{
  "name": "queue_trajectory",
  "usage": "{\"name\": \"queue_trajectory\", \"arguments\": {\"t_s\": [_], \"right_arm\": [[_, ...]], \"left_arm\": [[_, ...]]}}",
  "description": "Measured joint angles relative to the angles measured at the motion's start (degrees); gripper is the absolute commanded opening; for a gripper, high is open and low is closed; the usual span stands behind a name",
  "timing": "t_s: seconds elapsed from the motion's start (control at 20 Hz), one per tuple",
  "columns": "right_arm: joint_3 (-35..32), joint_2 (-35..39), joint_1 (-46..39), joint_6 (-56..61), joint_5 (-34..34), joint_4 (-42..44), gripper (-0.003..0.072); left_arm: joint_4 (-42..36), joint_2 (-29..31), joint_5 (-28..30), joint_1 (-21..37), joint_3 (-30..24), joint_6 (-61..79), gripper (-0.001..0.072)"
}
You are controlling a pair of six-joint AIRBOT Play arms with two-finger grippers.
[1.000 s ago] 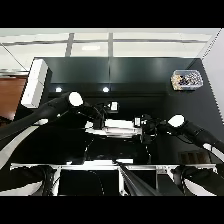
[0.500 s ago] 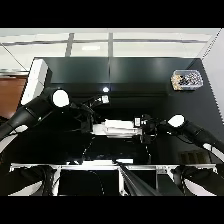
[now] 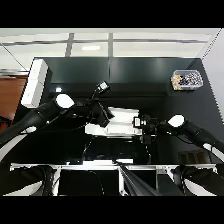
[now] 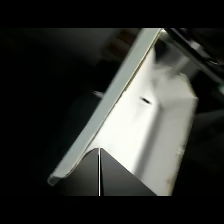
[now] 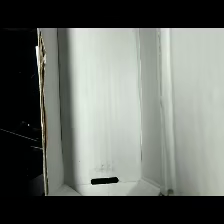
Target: Fold the box and place the chain.
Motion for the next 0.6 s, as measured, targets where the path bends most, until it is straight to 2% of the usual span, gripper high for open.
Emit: {"name": "queue_trajectory", "arguments": {"t_s": [0.15,0.35,0.5,0.6], "right_arm": [[0.0,0.0,0.0,0.0,0.0,0.0,0.0124],[0.0,0.0,0.0,0.0,0.1,0.0,0.0125],[0.0,0.0,0.0,0.0,0.1,-0.1,0.0125],[0.0,0.0,0.0,0.0,0.1,0.0,0.0125]], "left_arm": [[3.3,-3.0,2.9,0.0,-0.2,1.0,0.0027],[6.3,-5.9,2.0,0.0,0.1,1.5,0.0025],[8.1,-5.3,1.1,0.4,1.5,1.6,0.0025],[8.6,-2.6,0.7,1.3,2.8,1.6,0.0025]]}}
